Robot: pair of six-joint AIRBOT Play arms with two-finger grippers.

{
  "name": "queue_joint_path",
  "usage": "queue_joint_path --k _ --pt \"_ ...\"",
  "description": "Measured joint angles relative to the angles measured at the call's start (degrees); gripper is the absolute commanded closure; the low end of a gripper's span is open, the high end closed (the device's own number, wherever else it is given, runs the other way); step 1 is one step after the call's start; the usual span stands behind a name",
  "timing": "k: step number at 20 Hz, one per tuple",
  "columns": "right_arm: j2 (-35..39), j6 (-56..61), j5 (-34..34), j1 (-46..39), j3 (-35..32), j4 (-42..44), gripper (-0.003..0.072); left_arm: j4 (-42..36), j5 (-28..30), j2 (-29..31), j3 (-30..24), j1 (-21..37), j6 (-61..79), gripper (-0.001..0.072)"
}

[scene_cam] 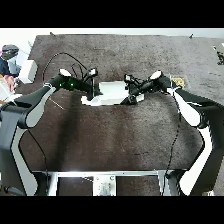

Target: Fold the box and place the chain.

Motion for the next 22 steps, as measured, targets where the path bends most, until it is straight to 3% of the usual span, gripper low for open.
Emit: queue_joint_path --k 9,10,11,22 --pt "-0.2 0.7 1.9 -1.4 -0.1 -0.5 0.0216 -0.1 0.0 0.0 0.0 -0.1 0.0 0.0696" --pt "-0.2 0.7 1.7 -1.4 -0.1 -0.5 0.0026 -0.1 0.0 0.0 0.0 -0.1 0.0 0.0696" --pt "-0.2 0.6 1.7 -1.4 -0.1 -0.7 -0.0029 -0.1 0.1 0.0 0.0 -0.1 0.0 0.0696" --pt "0.3 0.8 1.6 -1.7 0.0 1.0 -0.0031 -0.1 0.1 0.0 0.0 -0.1 0.0 0.0696"
